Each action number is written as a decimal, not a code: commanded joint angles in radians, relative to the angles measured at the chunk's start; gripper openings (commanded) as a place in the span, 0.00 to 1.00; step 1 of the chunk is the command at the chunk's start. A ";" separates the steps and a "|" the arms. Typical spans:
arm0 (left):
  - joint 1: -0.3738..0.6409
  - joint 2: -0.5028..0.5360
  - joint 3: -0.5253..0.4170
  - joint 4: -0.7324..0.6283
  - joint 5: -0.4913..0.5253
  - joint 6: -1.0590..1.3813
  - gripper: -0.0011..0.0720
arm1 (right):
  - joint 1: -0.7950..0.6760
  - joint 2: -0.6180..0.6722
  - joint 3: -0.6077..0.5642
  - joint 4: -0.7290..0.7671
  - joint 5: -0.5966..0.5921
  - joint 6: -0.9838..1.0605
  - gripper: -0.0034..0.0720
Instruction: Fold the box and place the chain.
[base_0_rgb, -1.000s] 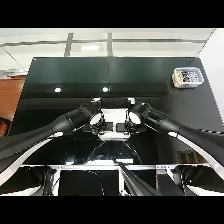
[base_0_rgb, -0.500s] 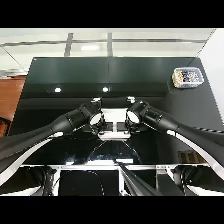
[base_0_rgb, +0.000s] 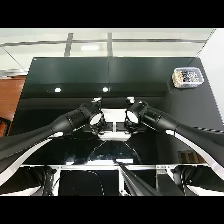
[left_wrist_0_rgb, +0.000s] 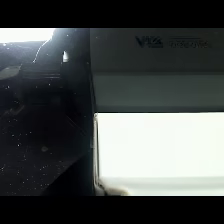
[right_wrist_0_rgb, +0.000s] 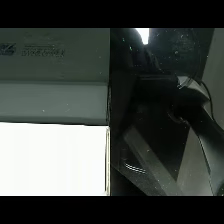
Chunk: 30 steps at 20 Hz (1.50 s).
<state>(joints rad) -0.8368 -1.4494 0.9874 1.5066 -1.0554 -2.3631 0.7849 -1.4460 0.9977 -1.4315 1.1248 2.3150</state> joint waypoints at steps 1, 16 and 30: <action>0.001 0.000 0.000 0.000 -0.001 0.000 0.05 | 0.000 -0.003 -0.001 0.006 -0.009 0.000 0.07; 0.002 0.000 0.000 0.000 -0.004 -0.001 0.05 | -0.150 0.567 -0.003 -0.704 0.127 -0.262 0.55; 0.002 0.000 0.000 -0.001 -0.004 0.000 0.05 | -1.000 -0.153 0.443 -0.015 -0.253 -0.285 0.99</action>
<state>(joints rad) -0.8360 -1.4494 0.9874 1.5066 -1.0584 -2.3634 -0.1463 -1.3846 1.2045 -1.5818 0.7658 2.0350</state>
